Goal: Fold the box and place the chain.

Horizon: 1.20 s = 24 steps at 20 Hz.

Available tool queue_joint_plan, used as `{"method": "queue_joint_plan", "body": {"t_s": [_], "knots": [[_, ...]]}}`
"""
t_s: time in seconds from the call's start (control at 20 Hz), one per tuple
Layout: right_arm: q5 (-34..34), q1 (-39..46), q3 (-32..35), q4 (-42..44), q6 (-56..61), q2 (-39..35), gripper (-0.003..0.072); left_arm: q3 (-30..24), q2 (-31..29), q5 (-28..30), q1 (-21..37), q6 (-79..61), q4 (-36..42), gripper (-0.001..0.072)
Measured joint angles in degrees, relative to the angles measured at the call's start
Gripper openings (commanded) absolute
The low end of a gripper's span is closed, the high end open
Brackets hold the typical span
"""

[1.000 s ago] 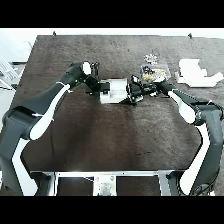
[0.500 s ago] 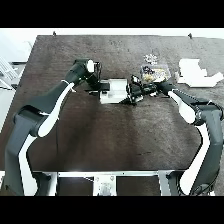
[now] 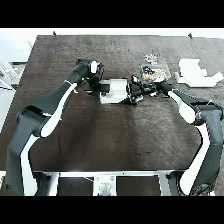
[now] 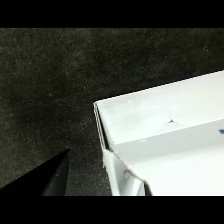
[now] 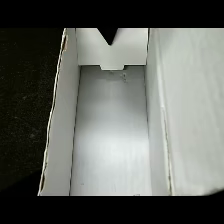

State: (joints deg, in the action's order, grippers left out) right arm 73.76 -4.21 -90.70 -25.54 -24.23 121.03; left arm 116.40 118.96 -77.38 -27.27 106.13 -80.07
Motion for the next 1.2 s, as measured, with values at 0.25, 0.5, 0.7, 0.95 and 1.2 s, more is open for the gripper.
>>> {"method": "queue_joint_plan", "body": {"t_s": [0.25, 0.5, 0.7, 0.95, 1.2], "knots": [[0.00, 0.00, 0.00, 0.00, 0.02, 0.02, 0.0575, 0.17, 0.13, 0.09, -0.24, -0.20, -0.96, 0.0471], [0.00, 0.00, 0.00, -0.02, 0.02, 0.02, 0.0576, 0.35, 0.98, 0.24, -0.50, 0.15, -0.94, 0.0471], [0.00, 0.00, 0.00, -0.02, 0.00, 0.02, 0.0575, 0.35, 1.25, 0.52, -0.61, 3.10, -0.44, 0.0471], [0.00, 0.00, 0.00, -0.02, 0.02, 0.00, 0.0575, 0.35, 1.33, 0.70, -0.66, 4.98, 0.46, 0.0471], [0.00, 0.00, 0.00, -0.02, 0.00, 0.00, 0.0575, 0.35, 1.51, 0.20, -0.66, 6.49, -0.15, 0.0470]]}}
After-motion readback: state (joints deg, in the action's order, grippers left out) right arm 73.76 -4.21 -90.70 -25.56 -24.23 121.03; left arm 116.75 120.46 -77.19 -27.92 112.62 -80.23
